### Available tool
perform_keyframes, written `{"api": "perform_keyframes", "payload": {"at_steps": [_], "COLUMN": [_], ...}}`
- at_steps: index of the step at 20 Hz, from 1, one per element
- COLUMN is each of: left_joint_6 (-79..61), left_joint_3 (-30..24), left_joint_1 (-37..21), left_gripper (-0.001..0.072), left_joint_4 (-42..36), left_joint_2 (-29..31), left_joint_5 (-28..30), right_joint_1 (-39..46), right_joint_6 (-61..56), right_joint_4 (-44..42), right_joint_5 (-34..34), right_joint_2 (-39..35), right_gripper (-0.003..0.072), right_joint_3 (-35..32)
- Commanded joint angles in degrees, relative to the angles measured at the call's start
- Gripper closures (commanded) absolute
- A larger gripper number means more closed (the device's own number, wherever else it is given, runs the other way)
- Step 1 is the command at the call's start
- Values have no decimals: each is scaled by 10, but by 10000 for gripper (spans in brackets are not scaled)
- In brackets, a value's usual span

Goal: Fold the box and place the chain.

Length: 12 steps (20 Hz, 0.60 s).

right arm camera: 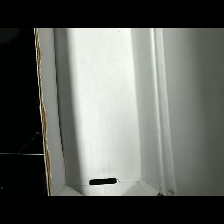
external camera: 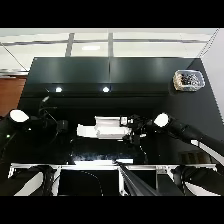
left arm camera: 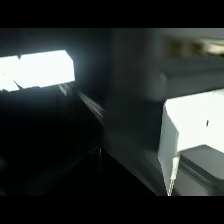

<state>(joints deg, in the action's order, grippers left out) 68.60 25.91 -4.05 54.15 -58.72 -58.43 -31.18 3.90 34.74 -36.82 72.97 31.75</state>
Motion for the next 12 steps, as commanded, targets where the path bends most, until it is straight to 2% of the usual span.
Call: {"api": "perform_keyframes", "payload": {"at_steps": [1,4,6,8,11,12], "left_joint_6": [-25,-93,-95,-118,-132,-132], "left_joint_3": [-17,-16,-7,8,23,23], "left_joint_1": [2,48,82,104,101,98], "left_gripper": [678,679,679,679,669,585], "left_joint_4": [-112,-222,-223,-223,-213,-210], "left_joint_2": [-92,-155,-172,-165,-134,-120], "left_joint_5": [-66,-35,-3,-10,-34,-36], "right_joint_1": [0,0,0,0,0,0], "right_joint_6": [0,0,0,0,0,0], "right_joint_4": [0,0,0,0,0,0], "right_joint_5": [0,0,0,0,0,0], "right_joint_2": [0,0,0,0,0,0], "right_gripper": [275,275,275,275,275,275], "right_joint_3": [0,0,0,0,0,0]}}
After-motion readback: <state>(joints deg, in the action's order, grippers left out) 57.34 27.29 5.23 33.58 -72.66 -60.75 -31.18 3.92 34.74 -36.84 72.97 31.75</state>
